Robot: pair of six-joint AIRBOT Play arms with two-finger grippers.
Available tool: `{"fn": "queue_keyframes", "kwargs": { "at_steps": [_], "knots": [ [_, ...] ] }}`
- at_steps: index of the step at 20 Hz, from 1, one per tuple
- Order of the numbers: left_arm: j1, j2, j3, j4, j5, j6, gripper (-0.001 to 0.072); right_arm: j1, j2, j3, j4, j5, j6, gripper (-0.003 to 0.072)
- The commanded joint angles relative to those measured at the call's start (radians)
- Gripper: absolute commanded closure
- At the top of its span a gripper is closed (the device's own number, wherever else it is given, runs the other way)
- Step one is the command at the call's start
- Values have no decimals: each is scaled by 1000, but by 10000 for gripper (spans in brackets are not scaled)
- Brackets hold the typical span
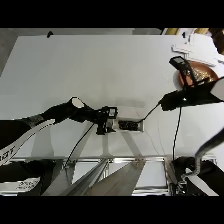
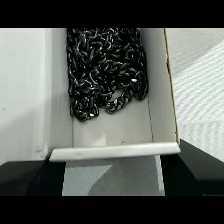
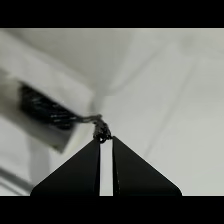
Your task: Fold the box and place the chain.
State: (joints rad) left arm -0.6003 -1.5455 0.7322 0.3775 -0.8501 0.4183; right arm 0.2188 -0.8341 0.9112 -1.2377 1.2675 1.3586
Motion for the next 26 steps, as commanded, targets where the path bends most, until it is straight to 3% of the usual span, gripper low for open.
{"fn": "queue_keyframes", "kwargs": {
  "at_steps": [1,4,8,11,17,19,20,23,26],
  "knots": [
    [0,1,0,0,0,0,503,0,110,1,256,53,-107,675],
    [0,1,0,0,0,1,503,83,102,0,360,10,-173,675],
    [0,1,0,0,0,0,503,327,-4,-2,194,-183,-180,675],
    [0,1,0,0,0,0,503,415,-132,-2,92,-272,-111,675],
    [0,1,0,0,0,0,503,436,-287,-10,-19,-296,30,662],
    [0,1,0,0,0,0,503,436,-290,-19,-19,-298,40,510],
    [0,1,0,0,0,1,503,436,-290,-21,-20,-299,39,484],
    [0,1,0,0,0,0,503,430,-293,4,-24,-295,-38,485],
    [0,1,0,0,0,0,503,362,-295,114,-21,-269,-175,500]
  ]
}}
